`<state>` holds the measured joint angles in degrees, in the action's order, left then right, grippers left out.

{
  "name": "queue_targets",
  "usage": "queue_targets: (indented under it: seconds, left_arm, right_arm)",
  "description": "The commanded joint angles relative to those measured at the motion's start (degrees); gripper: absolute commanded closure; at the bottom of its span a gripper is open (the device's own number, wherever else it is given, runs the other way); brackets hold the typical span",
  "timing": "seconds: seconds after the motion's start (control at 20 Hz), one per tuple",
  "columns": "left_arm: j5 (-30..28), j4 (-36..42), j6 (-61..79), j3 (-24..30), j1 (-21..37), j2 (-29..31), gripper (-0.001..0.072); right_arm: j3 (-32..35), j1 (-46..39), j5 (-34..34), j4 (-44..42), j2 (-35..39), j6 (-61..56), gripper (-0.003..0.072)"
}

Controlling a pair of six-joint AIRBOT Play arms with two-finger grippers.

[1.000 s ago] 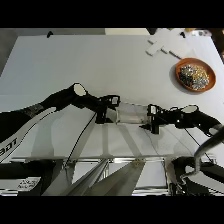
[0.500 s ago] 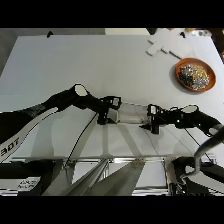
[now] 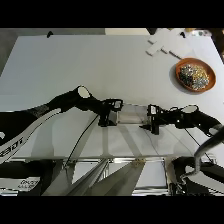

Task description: Fold the box and place the chain.

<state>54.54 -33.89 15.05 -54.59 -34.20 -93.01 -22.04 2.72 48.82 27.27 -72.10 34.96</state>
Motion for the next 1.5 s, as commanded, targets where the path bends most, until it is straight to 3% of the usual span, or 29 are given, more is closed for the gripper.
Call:
queue_targets:
  seconds: [0.0, 0.6, 0.65, 0.85, 0.9, 1.45]
  left_arm:
    - [1.6, 0.1, -0.1, 0.0, -0.5, -0.1, 0.0011]
    - [-0.8, 5.6, -1.6, 0.1, -0.9, -1.6, 0.0018]
    - [-0.8, 5.6, -1.6, 0.1, -0.9, -1.7, 0.0056]
    - [-0.2, 2.2, -1.6, 0.2, -1.3, -3.0, 0.0484]
    - [0.2, 0.3, -1.6, 0.2, -1.7, -3.0, 0.0517]
    - [6.1, -1.3, -1.6, 0.2, -2.0, -3.0, 0.0500]
  right_arm:
    - [0.0, 0.0, -0.2, -0.1, 0.0, -0.2, 0.0371]
    - [0.0, 0.0, -0.2, -0.1, 0.0, -0.2, 0.0371]
    - [0.0, 0.0, -0.2, -0.1, 0.0, -0.2, 0.0371]
    - [0.0, 0.0, -0.2, -0.1, 0.0, -0.2, 0.0371]
    - [0.0, 0.0, -0.2, -0.1, 0.0, -0.2, 0.0371]
    - [0.0, 0.0, -0.2, -0.1, 0.0, -0.2, 0.0371]
